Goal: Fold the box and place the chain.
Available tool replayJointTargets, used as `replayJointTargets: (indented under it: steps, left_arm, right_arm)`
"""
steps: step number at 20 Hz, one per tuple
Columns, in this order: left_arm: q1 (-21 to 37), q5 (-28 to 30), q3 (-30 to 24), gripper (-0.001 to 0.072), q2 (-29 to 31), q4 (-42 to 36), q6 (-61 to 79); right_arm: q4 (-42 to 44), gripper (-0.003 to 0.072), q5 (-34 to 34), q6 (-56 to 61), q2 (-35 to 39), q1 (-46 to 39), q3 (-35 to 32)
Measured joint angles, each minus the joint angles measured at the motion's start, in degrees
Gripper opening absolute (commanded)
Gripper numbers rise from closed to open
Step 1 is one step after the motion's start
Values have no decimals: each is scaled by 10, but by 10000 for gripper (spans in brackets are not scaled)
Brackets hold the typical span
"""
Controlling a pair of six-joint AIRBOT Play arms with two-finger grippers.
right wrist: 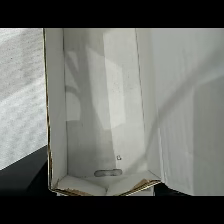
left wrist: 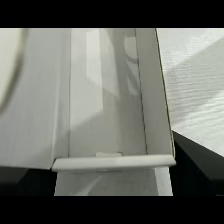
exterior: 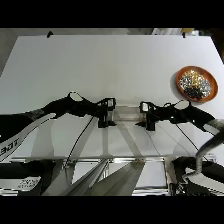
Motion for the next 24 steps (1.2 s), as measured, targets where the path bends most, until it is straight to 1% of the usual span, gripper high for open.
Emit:
replayJointTargets:
  steps: [6,7,8,10,11,12,14,15,24]
  left_arm:
    - [1,-2,0,691,0,3,-3]
    - [1,-2,0,673,0,3,-3]
    - [1,-2,0,608,0,5,-4]
    - [1,-2,0,592,0,10,-5]
    - [1,-2,0,569,0,12,-6]
    - [1,-2,0,491,0,14,-7]
    - [0,-3,0,370,0,16,-9]
    - [0,-3,0,327,0,17,-9]
    - [-3,-2,0,330,1,34,-15]
  right_arm:
    - [0,400,0,0,0,0,0]
    - [0,400,0,0,0,0,0]
    - [0,400,0,0,0,0,0]
    - [0,400,1,0,0,0,0]
    - [0,400,1,0,0,0,0]
    - [0,400,1,0,0,0,0]
    - [0,400,1,0,0,0,0]
    - [0,400,1,0,0,0,0]
    - [0,400,0,0,0,0,0]
